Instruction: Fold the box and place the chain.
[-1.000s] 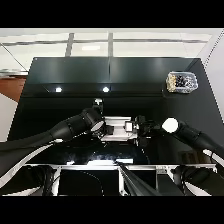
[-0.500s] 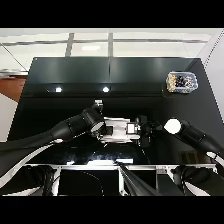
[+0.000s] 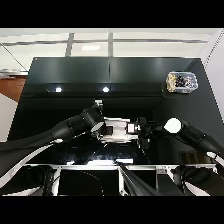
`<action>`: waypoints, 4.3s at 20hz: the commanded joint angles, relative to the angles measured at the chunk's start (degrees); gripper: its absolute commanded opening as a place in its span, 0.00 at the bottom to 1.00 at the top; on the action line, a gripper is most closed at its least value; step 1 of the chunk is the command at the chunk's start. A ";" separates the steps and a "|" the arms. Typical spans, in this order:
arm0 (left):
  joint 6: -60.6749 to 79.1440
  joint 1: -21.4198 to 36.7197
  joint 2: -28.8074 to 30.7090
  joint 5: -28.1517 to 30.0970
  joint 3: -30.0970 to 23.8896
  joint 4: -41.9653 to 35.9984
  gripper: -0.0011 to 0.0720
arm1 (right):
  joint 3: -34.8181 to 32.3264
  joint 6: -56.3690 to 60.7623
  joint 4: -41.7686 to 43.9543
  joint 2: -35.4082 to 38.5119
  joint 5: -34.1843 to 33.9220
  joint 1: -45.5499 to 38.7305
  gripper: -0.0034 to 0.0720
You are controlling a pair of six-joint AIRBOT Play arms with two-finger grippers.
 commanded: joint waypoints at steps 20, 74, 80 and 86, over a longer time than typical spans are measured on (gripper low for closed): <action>-0.02 0.04 -0.04 0.09 0.00 -0.07 0.06 | -0.02 9.03 5.73 -0.79 -4.35 3.08 0.23; -0.02 0.04 -0.04 0.09 0.00 -0.07 0.06 | -10.25 76.04 9.68 0.48 10.12 -24.79 0.11; -0.02 0.04 -0.04 0.09 0.00 -0.07 0.06 | -10.21 73.24 14.53 -0.33 9.25 -20.11 0.11; -0.02 0.04 -0.04 0.09 0.00 -0.07 0.06 | -6.01 65.94 17.44 -0.33 16.17 -18.32 0.94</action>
